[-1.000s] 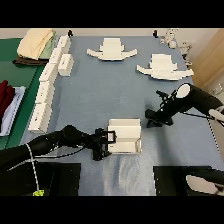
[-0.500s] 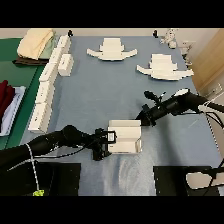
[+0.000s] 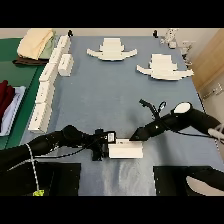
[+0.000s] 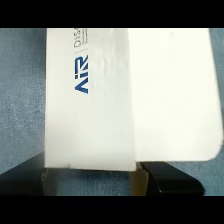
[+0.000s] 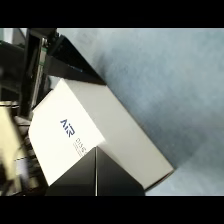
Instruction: Fold the box.
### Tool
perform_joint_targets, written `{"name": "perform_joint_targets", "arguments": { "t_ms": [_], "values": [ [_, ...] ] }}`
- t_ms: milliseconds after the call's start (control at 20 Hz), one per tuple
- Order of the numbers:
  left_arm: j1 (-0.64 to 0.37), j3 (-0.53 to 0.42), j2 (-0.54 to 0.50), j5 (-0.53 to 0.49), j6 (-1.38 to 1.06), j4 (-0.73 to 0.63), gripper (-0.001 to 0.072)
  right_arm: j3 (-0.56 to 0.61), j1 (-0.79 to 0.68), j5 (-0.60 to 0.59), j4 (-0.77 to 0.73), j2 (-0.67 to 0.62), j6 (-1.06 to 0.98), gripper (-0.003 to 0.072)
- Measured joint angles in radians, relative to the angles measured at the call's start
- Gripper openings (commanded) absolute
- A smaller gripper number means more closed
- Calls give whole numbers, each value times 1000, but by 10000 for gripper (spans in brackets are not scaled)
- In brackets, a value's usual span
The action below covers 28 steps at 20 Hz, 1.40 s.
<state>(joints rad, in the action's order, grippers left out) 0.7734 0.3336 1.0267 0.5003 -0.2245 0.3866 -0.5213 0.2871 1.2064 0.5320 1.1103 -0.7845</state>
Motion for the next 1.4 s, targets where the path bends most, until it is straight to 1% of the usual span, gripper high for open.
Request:
{"name": "perform_joint_targets", "arguments": {
  "t_ms": [150, 300, 400, 550, 700, 750, 800, 900, 950, 1000, 1050, 1100, 1150, 1400],
  "values": [
    [0, 0, 0, -3, 0, -2, 453, 40, 96, -159, 17, -132, 47, 1],
    [0, 0, 0, -5, 0, -2, 453, 56, 207, -287, 76, -246, 63, 1],
    [0, 0, 0, -5, 0, -2, 453, 67, 291, -374, 151, -310, 53, 1],
    [0, 0, 0, -4, 0, -2, 453, 89, 409, -485, 303, -382, -5, 1],
    [0, 0, 0, -3, 0, -2, 453, 117, 505, -542, 417, -415, -35, 8],
    [0, 0, 0, -3, 0, -1, 453, 128, 537, -558, 453, -421, -37, 24],
    [0, 0, 0, -2, 0, -1, 453, 134, 565, -574, 481, -425, -38, 145],
    [0, 0, 0, -2, 0, -1, 452, 142, 613, -602, 537, -431, -37, 341],
    [0, 0, 0, -2, 0, -1, 453, 143, 633, -616, 555, -434, -33, 385],
    [0, 0, 0, -2, 0, -1, 453, 144, 647, -625, 568, -435, -27, 410],
    [0, 0, 0, -2, 0, -1, 453, 144, 660, -633, 578, -435, -20, 416],
    [0, 0, 0, -3, 0, -1, 452, 144, 671, -639, 584, -435, -12, 450],
    [0, 0, 0, -5, 0, -2, 453, 144, 683, -642, 590, -433, -3, 463],
    [0, 0, 0, -4, 0, -2, 453, 144, 721, -656, 603, -403, 60, 464]
  ]
}}
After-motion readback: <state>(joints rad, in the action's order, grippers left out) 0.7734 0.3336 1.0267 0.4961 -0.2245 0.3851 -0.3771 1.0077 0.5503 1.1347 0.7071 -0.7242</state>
